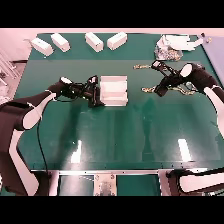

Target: Fold the box and place the chain.

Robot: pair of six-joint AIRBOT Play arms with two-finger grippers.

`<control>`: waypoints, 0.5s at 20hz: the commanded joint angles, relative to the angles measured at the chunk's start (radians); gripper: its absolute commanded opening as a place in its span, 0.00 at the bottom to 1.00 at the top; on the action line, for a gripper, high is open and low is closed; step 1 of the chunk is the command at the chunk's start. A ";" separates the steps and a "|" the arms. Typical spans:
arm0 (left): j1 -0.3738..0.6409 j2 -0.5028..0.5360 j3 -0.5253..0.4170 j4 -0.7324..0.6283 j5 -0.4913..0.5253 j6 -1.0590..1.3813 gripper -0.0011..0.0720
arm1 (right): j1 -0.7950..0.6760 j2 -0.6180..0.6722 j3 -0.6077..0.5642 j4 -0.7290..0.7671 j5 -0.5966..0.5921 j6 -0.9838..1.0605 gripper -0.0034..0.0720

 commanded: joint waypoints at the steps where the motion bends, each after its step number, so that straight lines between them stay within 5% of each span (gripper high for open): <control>1: 0.000 0.000 0.000 0.000 0.001 0.000 0.52 | -0.056 -0.027 -0.011 0.343 -0.034 -0.430 0.69; 10: 0.000 0.000 0.000 0.000 0.006 0.000 0.52 | -0.071 -0.182 0.018 0.369 -0.019 -0.684 0.69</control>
